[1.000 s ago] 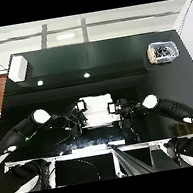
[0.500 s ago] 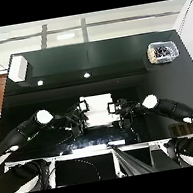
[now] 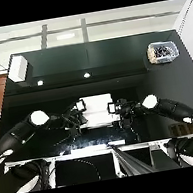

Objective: Fold the box and place the chain.

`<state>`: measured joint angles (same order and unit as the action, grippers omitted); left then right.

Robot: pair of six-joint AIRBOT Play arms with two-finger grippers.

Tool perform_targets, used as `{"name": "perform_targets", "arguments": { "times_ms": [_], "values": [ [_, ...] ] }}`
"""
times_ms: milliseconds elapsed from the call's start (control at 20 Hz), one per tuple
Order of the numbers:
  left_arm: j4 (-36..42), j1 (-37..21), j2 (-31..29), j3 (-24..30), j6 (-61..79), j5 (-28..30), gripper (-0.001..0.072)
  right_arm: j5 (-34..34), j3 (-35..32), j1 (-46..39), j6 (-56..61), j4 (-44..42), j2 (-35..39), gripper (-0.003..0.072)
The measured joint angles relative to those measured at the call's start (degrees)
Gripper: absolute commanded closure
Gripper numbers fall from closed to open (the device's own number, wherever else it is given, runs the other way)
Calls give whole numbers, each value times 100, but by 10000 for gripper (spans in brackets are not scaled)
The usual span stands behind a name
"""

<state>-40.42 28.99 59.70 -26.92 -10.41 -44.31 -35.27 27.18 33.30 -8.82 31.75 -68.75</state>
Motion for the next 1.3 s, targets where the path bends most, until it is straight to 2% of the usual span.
{"name": "perform_targets", "arguments": {
  "times_ms": [150, 450, 600, 750, 1000, 1300],
  "values": [
    [-291, -538, -459, 0, -776, -566, 680, 0, 0, 0, 2, 0, -2, 290],
    [-769, -2549, -944, 0, -2809, -2085, 680, -2, 0, 0, 0, 0, -2, 290],
    [-973, -3504, -992, 0, -3853, -2332, 680, -2, 0, 0, 0, 0, -2, 290],
    [-999, -4081, -907, 11, -4594, -2430, 680, -2, 0, 0, 0, 0, -2, 290],
    [-789, -4129, -232, 267, -5434, -2463, 681, -2, 0, 0, 0, 0, -2, 290],
    [-337, -3263, 273, 439, -5700, -1853, 681, -4, 0, 0, -2, 0, -2, 290]
  ]
}}
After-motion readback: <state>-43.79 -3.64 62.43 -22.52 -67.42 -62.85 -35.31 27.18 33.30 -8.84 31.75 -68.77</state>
